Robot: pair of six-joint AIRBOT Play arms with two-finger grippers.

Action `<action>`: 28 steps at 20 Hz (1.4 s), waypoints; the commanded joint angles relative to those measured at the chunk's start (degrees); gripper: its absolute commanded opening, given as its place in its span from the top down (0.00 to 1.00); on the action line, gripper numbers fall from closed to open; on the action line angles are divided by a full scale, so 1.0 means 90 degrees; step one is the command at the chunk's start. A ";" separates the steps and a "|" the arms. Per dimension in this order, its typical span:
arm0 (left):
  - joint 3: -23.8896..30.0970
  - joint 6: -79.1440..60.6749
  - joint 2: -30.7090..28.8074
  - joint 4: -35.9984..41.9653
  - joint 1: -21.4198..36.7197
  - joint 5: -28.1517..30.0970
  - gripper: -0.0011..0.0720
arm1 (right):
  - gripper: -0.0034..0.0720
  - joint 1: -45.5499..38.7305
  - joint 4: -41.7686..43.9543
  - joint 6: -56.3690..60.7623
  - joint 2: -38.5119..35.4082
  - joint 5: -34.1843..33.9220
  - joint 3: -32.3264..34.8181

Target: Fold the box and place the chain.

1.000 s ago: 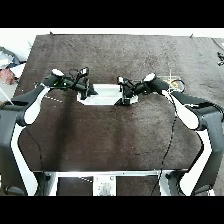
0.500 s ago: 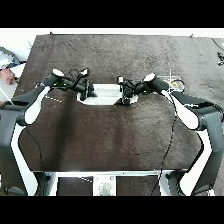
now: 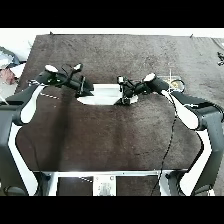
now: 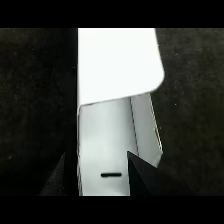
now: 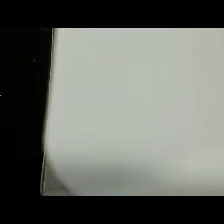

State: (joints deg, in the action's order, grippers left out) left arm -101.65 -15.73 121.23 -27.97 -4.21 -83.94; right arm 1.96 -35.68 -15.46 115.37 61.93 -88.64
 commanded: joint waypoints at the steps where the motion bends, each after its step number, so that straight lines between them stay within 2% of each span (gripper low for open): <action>1: -0.0384 0.0160 0.0000 0.0010 0.0406 -0.0729 0.41 | 0.44 0.0000 -0.0007 0.0002 0.0000 0.0022 -0.0002; 3: -0.0559 0.0408 -0.0002 0.0114 0.0563 -0.1015 0.41 | 0.44 0.0000 -0.0007 0.0002 0.0000 0.0022 -0.0005; 4: -0.0602 0.0432 -0.0017 0.0158 0.0571 -0.1168 0.63 | 0.44 0.0000 -0.0007 0.0002 0.0000 0.0022 -0.0002; 5: -0.0607 0.0347 -0.0046 0.0134 0.0568 -0.1367 0.96 | 0.44 0.0000 -0.0007 0.0002 0.0000 0.0024 -0.0002; 8: -0.0602 0.0665 -0.0216 0.0148 0.0457 -0.1311 0.98 | 0.44 0.0000 -0.0007 0.0002 0.0000 0.0022 -0.0002; 11: -0.0520 0.1049 -0.0716 0.0168 0.0342 -0.1253 0.98 | 0.44 0.0000 -0.0007 0.0002 0.0000 0.0022 -0.0002; 13: 0.0024 0.1025 -0.1273 0.0112 0.0301 -0.0746 0.98 | 0.44 0.0000 -0.0007 0.0002 0.0000 0.0022 -0.0002; 17: 0.1727 0.0661 -0.2358 0.0155 0.0097 0.0801 0.98 | 0.44 0.0000 -0.0007 0.0002 0.0000 0.0022 -0.0002; 18: 0.2135 0.0559 -0.2555 0.0143 -0.0029 0.1025 0.98 | 0.44 0.0000 -0.0007 0.0002 0.0000 0.0022 -0.0002; 20: 0.2778 0.0527 -0.2810 0.0078 -0.0253 0.1037 0.98 | 0.44 0.0000 -0.0007 0.0002 0.0000 0.0022 -0.0002; 22: 0.3327 0.0546 -0.2919 0.0126 -0.0474 0.1438 0.98 | 0.44 0.0000 -0.0007 0.0002 0.0000 0.0022 -0.0002; 24: 0.3674 0.0889 -0.2892 0.0233 -0.0731 0.2011 0.98 | 0.44 0.0000 -0.0007 0.0002 0.0000 0.0022 -0.0002; 28: 0.3609 0.1365 -0.2846 0.0272 -0.1282 0.3094 0.97 | 0.44 0.0000 -0.0007 0.0002 0.0000 0.0022 -0.0002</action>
State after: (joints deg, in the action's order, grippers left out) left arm -70.28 -5.98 95.88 -25.80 -12.62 -64.42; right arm 1.96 -35.77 -15.46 115.37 62.11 -88.64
